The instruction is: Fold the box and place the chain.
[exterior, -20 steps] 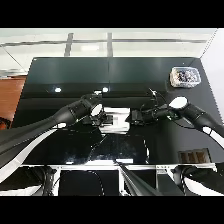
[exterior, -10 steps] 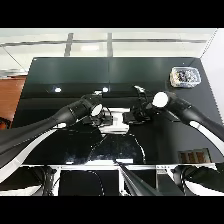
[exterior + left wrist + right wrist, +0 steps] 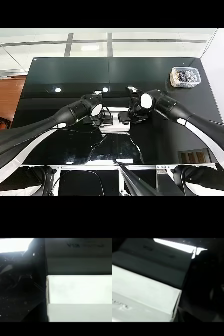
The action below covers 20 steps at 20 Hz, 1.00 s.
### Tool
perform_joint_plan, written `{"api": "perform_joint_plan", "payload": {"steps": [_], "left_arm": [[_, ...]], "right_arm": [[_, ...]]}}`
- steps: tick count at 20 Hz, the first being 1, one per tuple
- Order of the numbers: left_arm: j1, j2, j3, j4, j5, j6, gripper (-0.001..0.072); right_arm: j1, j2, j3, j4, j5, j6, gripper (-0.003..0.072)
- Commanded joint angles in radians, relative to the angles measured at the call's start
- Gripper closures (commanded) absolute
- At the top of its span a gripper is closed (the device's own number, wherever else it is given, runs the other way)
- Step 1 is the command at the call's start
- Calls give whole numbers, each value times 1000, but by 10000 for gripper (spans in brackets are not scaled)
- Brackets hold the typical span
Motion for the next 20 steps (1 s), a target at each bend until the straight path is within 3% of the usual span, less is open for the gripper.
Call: {"api": "perform_joint_plan", "payload": {"steps": [1, 3, 7, 9, 12, 14, 20], "left_arm": [[0, 0, 0, -4, -1, -1, 684], [0, 0, 0, -4, 2, -1, 684], [0, 0, 0, -4, 2, -1, 684], [0, 0, 0, -4, 2, -1, 684], [0, 0, 0, -4, 2, -1, 684], [0, 0, 0, -4, 2, -1, 685], [0, 0, 0, -4, 6, -1, 684]], "right_arm": [[50, -5, 5, -166, -2, 169, 334], [68, -10, 8, -224, 0, 276, 334], [70, -36, 30, -207, 50, 337, 343], [70, -46, 38, -194, 69, 351, 424], [70, -58, 40, -156, 74, 362, 456], [70, -61, 40, -148, 79, 362, 676], [72, -61, 40, -146, 97, 360, 668]]}}
